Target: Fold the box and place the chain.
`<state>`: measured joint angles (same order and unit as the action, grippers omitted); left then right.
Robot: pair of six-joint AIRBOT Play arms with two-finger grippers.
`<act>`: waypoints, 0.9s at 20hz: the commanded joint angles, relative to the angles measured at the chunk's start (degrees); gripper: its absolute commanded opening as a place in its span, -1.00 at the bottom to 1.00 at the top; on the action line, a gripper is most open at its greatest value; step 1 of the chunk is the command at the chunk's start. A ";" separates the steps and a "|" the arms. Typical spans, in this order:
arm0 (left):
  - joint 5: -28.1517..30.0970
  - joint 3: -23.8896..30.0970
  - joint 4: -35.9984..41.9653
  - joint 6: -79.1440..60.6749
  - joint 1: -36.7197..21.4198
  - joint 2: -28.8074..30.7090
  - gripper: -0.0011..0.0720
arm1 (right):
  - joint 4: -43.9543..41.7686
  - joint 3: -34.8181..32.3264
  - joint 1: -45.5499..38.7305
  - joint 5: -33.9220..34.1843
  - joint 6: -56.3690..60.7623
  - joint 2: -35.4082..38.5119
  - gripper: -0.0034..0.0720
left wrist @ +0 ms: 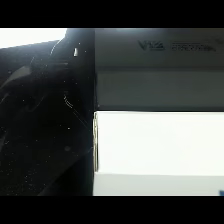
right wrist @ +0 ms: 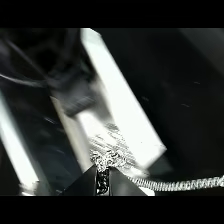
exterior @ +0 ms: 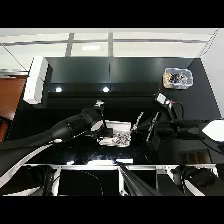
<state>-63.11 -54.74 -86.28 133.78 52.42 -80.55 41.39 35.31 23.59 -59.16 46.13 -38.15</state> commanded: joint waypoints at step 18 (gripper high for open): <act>0.02 0.00 -0.02 -0.02 0.00 -0.04 -0.89 | -18.45 12.24 0.00 -2.23 4.44 1.03 -0.87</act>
<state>-63.09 -54.74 -86.28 133.78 52.42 -80.58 26.57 45.91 23.59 -62.43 50.43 -37.17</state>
